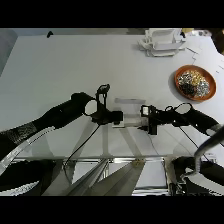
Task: Fold the box and place the chain.
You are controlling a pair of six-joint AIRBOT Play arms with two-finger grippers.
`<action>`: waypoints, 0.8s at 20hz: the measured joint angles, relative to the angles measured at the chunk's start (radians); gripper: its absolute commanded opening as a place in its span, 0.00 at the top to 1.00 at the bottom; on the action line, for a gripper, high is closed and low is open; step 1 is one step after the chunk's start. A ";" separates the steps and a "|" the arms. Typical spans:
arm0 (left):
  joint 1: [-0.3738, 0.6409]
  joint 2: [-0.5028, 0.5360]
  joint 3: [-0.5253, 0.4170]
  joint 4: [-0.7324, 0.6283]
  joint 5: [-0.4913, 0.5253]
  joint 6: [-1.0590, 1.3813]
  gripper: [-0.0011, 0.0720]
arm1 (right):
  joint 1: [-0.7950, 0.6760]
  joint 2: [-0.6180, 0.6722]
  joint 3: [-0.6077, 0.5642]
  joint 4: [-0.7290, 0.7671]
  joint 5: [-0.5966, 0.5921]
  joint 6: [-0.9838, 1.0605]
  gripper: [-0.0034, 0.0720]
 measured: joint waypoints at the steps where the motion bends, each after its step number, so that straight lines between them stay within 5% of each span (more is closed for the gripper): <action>1: -0.002 -0.001 0.003 0.010 -0.003 -0.020 0.31 | 0.000 0.000 0.000 0.000 0.000 0.000 0.54; 7: -0.020 -0.034 0.043 0.048 -0.014 -0.127 0.33 | 0.000 0.000 0.000 0.000 0.000 0.000 0.54; 9: -0.030 -0.053 0.062 0.053 -0.027 -0.153 0.42 | 0.000 0.000 0.000 0.000 0.000 0.000 0.54; 16: -0.069 -0.119 0.143 0.101 -0.093 -0.222 0.42 | 0.000 0.000 0.000 0.000 0.000 0.000 0.54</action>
